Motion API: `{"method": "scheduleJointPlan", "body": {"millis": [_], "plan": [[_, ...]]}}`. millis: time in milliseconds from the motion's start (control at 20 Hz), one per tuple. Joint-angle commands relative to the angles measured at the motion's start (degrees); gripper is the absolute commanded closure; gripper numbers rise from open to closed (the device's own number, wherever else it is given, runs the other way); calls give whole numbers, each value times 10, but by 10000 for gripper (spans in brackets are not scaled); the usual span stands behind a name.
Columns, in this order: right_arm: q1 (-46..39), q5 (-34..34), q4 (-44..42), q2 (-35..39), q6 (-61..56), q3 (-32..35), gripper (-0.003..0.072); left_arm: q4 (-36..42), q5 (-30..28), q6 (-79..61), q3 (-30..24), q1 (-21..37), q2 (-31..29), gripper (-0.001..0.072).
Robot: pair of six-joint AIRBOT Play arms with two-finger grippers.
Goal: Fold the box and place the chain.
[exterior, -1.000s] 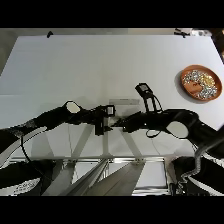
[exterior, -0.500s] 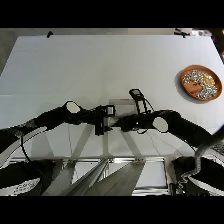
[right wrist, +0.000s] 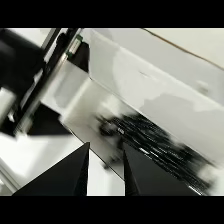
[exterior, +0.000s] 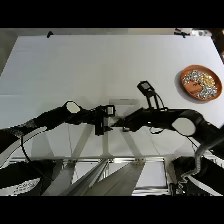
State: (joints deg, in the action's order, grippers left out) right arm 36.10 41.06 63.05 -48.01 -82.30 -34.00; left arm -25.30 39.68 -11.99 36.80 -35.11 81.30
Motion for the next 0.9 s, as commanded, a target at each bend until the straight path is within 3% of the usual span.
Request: {"method": "scheduleJointPlan", "body": {"millis": [0,150,400,550,600,700,850], "plan": [[-78,179,75,65,90,0,443,0,0,0,0,0,0,338],[-148,253,91,66,317,0,442,0,0,0,0,0,0,338],[-185,186,83,41,619,10,422,0,0,0,0,0,0,338],[-184,174,44,-18,715,23,334,0,0,0,0,0,0,338],[-180,156,36,-38,732,23,331,0,0,0,0,0,0,338],[-171,104,-6,-75,739,23,251,0,0,0,0,0,0,338],[-154,91,-23,-122,773,23,252,0,0,0,0,0,0,338]]}}
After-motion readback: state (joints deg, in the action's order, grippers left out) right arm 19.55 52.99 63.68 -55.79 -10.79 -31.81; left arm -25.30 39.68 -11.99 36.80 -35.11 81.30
